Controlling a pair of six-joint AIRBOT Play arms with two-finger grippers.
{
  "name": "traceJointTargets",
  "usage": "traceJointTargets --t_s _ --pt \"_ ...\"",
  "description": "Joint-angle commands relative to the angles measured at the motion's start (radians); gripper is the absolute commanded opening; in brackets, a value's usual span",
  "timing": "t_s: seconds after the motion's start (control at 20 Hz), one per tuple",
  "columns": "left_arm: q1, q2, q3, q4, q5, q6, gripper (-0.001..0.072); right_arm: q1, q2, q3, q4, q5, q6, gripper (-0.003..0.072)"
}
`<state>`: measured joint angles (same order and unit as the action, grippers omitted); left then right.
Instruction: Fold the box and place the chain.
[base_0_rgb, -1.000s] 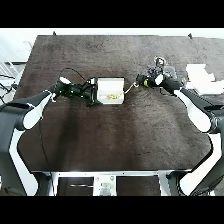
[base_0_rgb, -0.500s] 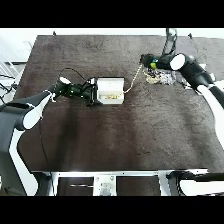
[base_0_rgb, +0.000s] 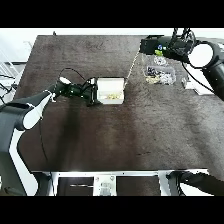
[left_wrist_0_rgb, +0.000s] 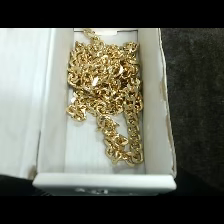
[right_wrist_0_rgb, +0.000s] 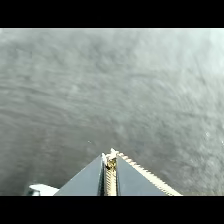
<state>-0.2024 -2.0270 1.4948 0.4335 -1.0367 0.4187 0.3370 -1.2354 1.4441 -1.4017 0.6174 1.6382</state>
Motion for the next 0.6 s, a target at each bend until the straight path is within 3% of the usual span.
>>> traceJointTargets --t_s 0.0,0.35,0.55 --pt "0.001 0.0 0.0 0.0 0.0 0.0 0.0421 0.067 0.063 0.002 -0.036 -0.012 -0.001 -0.0001" --pt "0.001 0.0 0.0 0.0 0.0 0.0 0.0422 0.144 0.092 0.002 -0.039 -0.064 0.003 -0.0001" --pt "0.001 0.0 0.0 0.0 0.0 0.001 0.0421 0.19 0.091 0.002 -0.041 -0.173 -0.002 -0.0001"
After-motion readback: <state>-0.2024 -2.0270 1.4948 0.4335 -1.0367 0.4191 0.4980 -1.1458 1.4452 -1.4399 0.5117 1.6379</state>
